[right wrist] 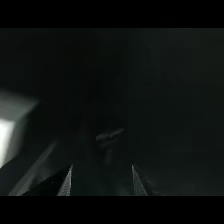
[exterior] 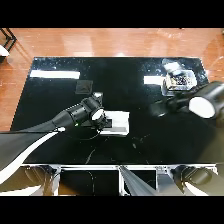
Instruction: Fold the box and place the chain.
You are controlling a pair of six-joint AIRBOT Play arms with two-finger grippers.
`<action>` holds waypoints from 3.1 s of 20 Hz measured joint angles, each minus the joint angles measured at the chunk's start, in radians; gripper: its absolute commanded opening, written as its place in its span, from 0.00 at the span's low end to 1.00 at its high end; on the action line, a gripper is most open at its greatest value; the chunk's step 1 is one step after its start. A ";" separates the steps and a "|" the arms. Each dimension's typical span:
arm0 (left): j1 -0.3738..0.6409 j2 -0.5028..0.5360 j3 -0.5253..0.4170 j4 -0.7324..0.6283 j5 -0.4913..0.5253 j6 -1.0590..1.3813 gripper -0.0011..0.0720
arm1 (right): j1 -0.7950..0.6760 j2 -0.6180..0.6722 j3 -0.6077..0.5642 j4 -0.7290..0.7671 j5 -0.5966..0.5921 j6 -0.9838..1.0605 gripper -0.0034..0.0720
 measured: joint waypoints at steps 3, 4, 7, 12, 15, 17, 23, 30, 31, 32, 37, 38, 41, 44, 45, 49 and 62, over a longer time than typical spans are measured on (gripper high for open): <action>0.000 0.000 0.000 -0.002 0.003 0.000 0.05 | -0.190 -0.001 -0.012 -0.045 -0.098 -0.040 0.99; 0.000 0.000 0.000 -0.002 0.005 0.000 0.05 | -0.248 -0.014 -0.014 -0.040 -0.137 -0.061 0.99; 0.000 0.000 0.000 -0.002 0.006 0.000 0.05 | -0.395 -0.098 0.002 0.005 -0.244 -0.113 0.99; 0.000 0.000 0.000 -0.003 0.007 0.000 0.05 | -0.526 -0.338 0.159 0.072 -0.329 -0.144 0.99; 0.000 0.000 0.000 -0.003 0.005 0.001 0.05 | -0.568 -0.495 0.299 0.136 -0.334 -0.152 0.97; 0.000 0.000 0.000 -0.003 0.002 0.001 0.05 | -0.581 -0.591 0.390 0.178 -0.326 -0.153 0.90; 0.000 0.000 0.000 -0.006 -0.002 0.000 0.05 | -0.594 -0.797 0.577 0.278 -0.250 -0.080 0.82; 0.000 0.000 0.000 -0.006 -0.004 0.000 0.05 | -0.594 -0.857 0.620 0.326 -0.248 0.042 0.68; 0.000 0.000 0.000 -0.006 -0.004 0.000 0.05 | -0.594 -0.863 0.621 0.331 -0.248 0.055 0.68; 0.000 0.000 0.000 -0.006 -0.005 0.000 0.05 | -0.595 -0.869 0.623 0.338 -0.246 0.069 0.68; 0.000 0.000 0.000 -0.006 -0.005 0.000 0.05 | -0.595 -0.896 0.624 0.382 -0.254 0.163 0.68; 0.000 0.000 0.000 -0.006 -0.005 0.000 0.05 | -0.597 -0.899 0.624 0.385 -0.255 0.181 0.68; 0.000 0.000 0.000 -0.006 -0.006 0.001 0.05 | -0.603 -0.903 0.625 0.399 -0.268 0.211 0.68; 0.000 0.000 0.000 -0.006 -0.006 0.001 0.05 | -0.607 -0.904 0.625 0.406 -0.259 0.224 0.68; 0.000 0.000 0.000 -0.006 -0.006 0.001 0.05 | -0.608 -0.904 0.625 0.409 -0.254 0.226 0.68; 0.000 0.000 0.000 -0.005 -0.005 0.001 0.05 | -0.609 -0.904 0.626 0.422 -0.227 0.220 0.68; 0.000 0.000 0.000 -0.003 -0.005 0.001 0.05 | -0.609 -0.948 0.627 0.431 -0.235 0.179 0.67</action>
